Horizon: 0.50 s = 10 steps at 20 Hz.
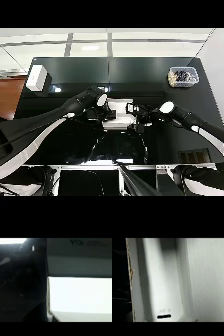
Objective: Fold the box and place the chain.
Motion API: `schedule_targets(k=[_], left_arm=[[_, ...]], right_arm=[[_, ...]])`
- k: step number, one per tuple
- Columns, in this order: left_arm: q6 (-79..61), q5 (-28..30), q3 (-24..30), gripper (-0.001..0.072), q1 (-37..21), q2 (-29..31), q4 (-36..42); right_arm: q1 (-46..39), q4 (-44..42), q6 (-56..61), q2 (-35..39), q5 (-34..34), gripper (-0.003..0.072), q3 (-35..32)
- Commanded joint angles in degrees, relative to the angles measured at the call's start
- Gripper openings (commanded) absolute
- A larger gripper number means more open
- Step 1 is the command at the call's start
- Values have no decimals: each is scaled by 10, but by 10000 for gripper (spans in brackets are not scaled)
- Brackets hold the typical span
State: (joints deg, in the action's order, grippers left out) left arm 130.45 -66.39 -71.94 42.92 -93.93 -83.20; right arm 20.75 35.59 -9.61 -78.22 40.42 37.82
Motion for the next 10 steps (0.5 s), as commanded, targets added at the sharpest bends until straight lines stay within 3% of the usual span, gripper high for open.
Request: schedule_targets(k=[1,2,6,10], left_arm=[[-1,-1,-1,23,0,0,1],[-2,-2,-1,23,0,0,1],[-2,-9,-1,22,0,0,0],[-4,-23,-1,22,-1,0,-6]], right_arm=[[1,-2,9,0,-6,508,0],[1,-1,16,0,-6,711,0],[1,10,19,27,11,709,0],[-1,79,29,72,33,709,0]])
